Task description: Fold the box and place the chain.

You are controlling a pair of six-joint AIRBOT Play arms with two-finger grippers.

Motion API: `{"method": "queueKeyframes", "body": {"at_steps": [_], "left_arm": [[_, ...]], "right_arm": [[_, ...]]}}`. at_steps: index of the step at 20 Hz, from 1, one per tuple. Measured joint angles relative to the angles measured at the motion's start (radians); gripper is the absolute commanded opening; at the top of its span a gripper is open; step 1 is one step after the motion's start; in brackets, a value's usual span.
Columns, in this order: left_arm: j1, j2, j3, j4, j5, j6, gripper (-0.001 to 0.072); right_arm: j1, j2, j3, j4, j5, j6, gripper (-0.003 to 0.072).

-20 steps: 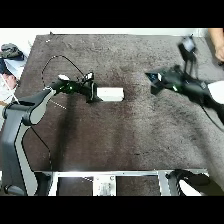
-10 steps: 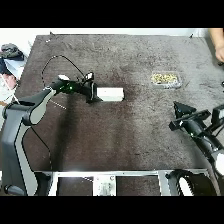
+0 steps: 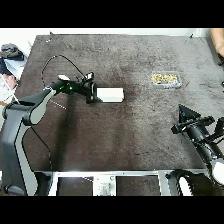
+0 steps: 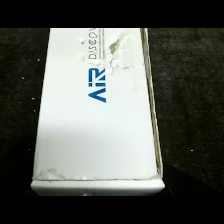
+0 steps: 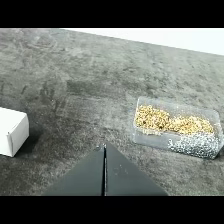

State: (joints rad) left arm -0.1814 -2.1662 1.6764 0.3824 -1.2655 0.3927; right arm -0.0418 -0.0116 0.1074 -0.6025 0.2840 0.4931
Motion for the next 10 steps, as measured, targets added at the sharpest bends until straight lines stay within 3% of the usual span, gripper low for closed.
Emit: {"method": "queueKeyframes", "body": {"at_steps": [3,4,5,10], "left_arm": [[0.0,0.0,0.0,0.0,-0.004,0.0,0.0498],[0.0,0.0,0.0,0.0,-0.007,0.0,0.0205],[0.0,0.0,0.0,0.0,-0.01,0.0,0.001],[0.009,0.032,0.008,-0.052,-0.026,-0.011,0.0007]], "right_arm": [[0.0,0.003,-0.002,0.0,-0.001,0.0,0.001],[0.0,0.004,-0.002,0.0,0.0,0.001,0.001],[0.0,0.005,-0.002,0.0,-0.002,0.001,0.001],[0.0,0.005,-0.003,0.0,-0.002,0.001,0.001]]}}
